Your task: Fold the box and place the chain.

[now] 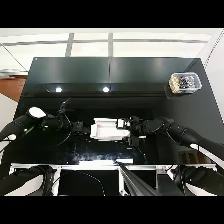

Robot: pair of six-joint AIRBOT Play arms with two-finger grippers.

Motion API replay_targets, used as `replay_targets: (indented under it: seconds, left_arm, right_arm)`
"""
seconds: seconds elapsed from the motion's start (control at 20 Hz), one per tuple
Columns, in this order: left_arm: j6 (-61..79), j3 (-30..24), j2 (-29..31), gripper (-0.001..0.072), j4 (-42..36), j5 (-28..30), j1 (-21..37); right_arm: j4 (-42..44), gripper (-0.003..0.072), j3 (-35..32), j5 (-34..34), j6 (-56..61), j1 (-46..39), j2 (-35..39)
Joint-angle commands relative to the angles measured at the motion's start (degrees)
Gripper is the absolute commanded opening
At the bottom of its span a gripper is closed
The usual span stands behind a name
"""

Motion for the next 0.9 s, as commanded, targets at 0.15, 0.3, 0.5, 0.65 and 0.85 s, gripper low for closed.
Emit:
replay_targets:
  seconds: [0.15, 0.3, 0.5, 0.65, 0.85]
  left_arm:
    - [-0.94, 3.32, 1.31, 0.0627, -1.31, -5.99, -0.39]
    - [-0.98, 3.32, 2.58, 0.0628, -1.77, -5.90, -2.47]
    - [-4.09, 3.28, 3.41, 0.0627, -1.73, -0.90, -8.28]
    - [-6.47, 3.30, 3.41, 0.0627, -1.75, 3.80, -12.04]
    - [-10.97, 3.32, 3.41, 0.0626, -0.59, 7.37, -15.08]
  right_arm:
    - [0.00, 0.0471, 0.07, -0.17, 0.00, 0.07, 0.00]
    - [0.00, 0.0470, 0.07, -0.15, 0.00, 0.07, 0.02]
    - [0.00, 0.0470, 0.07, -0.15, 0.00, 0.07, 0.00]
    - [0.00, 0.0471, 0.07, -0.15, 0.00, 0.07, 0.00]
    - [0.00, 0.0471, 0.07, -0.15, 0.00, 0.07, 0.00]
